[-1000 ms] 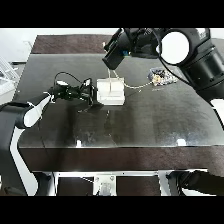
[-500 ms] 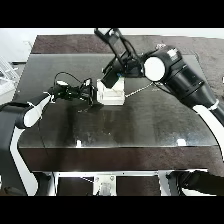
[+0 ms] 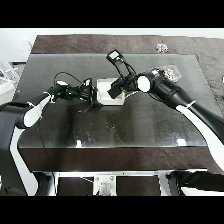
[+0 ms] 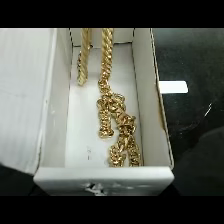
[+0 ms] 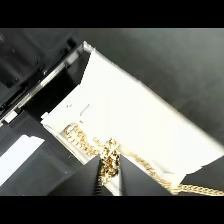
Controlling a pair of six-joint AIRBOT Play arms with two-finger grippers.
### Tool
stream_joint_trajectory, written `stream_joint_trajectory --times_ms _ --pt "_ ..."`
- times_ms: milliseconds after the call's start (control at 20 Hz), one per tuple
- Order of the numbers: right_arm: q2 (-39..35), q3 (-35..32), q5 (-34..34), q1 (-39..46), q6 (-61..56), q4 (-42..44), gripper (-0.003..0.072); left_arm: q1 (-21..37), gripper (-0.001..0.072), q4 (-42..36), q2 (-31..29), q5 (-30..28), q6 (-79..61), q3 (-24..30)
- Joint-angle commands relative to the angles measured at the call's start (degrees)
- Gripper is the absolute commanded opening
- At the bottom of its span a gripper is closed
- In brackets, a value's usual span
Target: Fold the box and place the chain.
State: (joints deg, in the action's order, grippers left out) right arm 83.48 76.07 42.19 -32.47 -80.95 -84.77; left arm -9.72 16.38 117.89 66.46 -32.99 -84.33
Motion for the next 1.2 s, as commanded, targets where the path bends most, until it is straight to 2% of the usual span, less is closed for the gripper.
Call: stream_joint_trajectory --times_ms 0,100,250,350,500,750,1150 --pt "1.4 -0.8 -0.2 1.0 -0.5 0.1 0.0534 0.0 0.0464 -0.1 0.0 0.0 0.0 0.0" --pt "1.2 -0.7 1.0 2.9 -0.6 -0.1 0.0532 0.0 0.0464 -0.1 0.0 0.0 0.0 0.0" --pt "0.5 -0.8 6.2 8.3 -4.3 -0.1 0.0532 0.0 0.0464 -0.1 0.0 0.0 0.0 0.0" --pt "-0.3 -1.7 6.0 12.8 -6.1 -0.1 0.0532 0.0 0.0464 -0.1 0.0 0.0 0.0 0.0" --pt "-0.4 -4.0 1.2 20.0 -9.6 -0.1 0.0532 0.0 0.0464 -0.1 0.0 0.0 0.0 0.0" --pt "0.1 -10.4 -12.5 29.1 -18.9 0.2 0.0532 0.0 0.0464 -0.1 0.0 0.0 0.0 0.0" --pt "9.1 -11.7 -23.4 31.5 -19.8 9.5 0.0532 0.0 0.0464 -0.1 0.0 0.0 0.0 0.0"
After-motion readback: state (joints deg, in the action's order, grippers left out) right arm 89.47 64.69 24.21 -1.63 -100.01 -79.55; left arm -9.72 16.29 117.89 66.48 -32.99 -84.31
